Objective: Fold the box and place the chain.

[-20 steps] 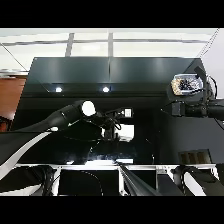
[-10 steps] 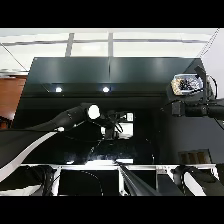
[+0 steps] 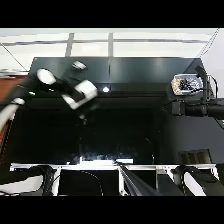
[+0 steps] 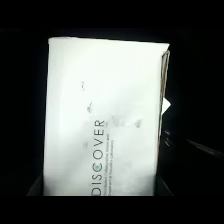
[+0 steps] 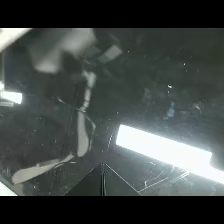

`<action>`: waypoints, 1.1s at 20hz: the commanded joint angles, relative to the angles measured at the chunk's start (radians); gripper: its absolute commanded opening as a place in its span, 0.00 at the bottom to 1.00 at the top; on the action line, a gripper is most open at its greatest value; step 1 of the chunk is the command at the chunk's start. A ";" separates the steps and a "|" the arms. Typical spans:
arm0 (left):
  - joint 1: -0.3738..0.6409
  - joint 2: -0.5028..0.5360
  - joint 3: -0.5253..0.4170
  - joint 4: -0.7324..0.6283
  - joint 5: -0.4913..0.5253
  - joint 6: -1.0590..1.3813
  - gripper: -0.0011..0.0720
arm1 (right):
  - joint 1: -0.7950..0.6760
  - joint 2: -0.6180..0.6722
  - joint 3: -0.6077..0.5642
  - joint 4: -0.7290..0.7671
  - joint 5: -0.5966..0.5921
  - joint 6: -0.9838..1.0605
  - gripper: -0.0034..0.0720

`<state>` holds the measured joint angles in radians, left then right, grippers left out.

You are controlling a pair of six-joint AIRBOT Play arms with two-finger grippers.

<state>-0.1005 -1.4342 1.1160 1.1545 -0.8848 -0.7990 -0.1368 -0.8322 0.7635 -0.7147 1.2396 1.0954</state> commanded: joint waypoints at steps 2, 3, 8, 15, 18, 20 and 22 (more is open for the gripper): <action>0.403 -0.069 0.128 0.034 0.100 -0.248 0.41 | 0.017 0.000 0.000 0.003 -0.085 0.021 0.06; 0.449 -0.120 0.183 0.035 0.088 -0.270 0.41 | 0.032 0.000 0.000 0.003 -0.126 0.035 0.06; 0.478 -0.399 0.485 0.039 0.007 -0.293 0.42 | 0.120 -0.006 0.000 -0.006 -0.266 0.039 0.06; 0.371 -0.587 0.711 0.230 0.005 -0.290 0.72 | 0.187 -0.043 0.000 -0.180 -0.280 0.227 0.06; 0.332 -0.584 0.756 0.330 -0.010 -0.385 0.99 | 0.187 -0.043 0.000 -0.179 -0.281 0.237 0.06; 0.327 -0.576 0.833 0.364 -0.135 -0.441 0.99 | 0.187 -0.043 0.001 -0.177 -0.269 0.237 0.06; 0.337 -0.570 0.948 0.363 -0.335 -0.469 0.99 | 0.187 -0.043 0.001 -0.177 -0.254 0.237 0.06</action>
<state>0.2398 -2.0056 1.9453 1.4647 -1.0073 -1.1988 0.0483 -0.8749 0.7635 -0.8852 0.9699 1.3216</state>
